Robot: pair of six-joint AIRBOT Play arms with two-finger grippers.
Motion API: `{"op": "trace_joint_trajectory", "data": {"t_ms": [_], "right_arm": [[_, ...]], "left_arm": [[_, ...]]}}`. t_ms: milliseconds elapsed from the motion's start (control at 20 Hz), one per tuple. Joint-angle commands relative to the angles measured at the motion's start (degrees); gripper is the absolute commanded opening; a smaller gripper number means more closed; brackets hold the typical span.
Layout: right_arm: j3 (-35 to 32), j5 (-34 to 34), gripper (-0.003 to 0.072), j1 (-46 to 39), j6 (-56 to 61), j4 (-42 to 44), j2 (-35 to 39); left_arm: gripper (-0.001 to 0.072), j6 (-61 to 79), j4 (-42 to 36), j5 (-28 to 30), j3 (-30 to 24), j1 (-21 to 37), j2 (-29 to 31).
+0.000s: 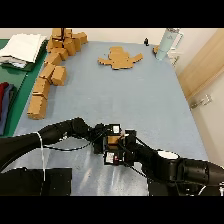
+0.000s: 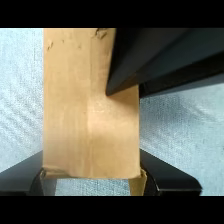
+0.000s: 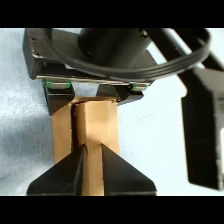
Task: Fold the box.
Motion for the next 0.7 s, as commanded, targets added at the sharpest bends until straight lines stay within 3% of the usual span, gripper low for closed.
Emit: {"op": "trace_joint_trajectory", "data": {"t_ms": [0,650], "right_arm": [[0.0,0.37,0.0156,0.02,-0.72,2.23,-0.02],[0.17,0.13,0.0165,0.02,-0.72,2.67,1.36]], "left_arm": [[0.0513,0.02,0.02,-0.02,0.0,0.02,-0.02],[0.0513,0.02,0.02,0.0,0.0,0.02,-0.02]]}}
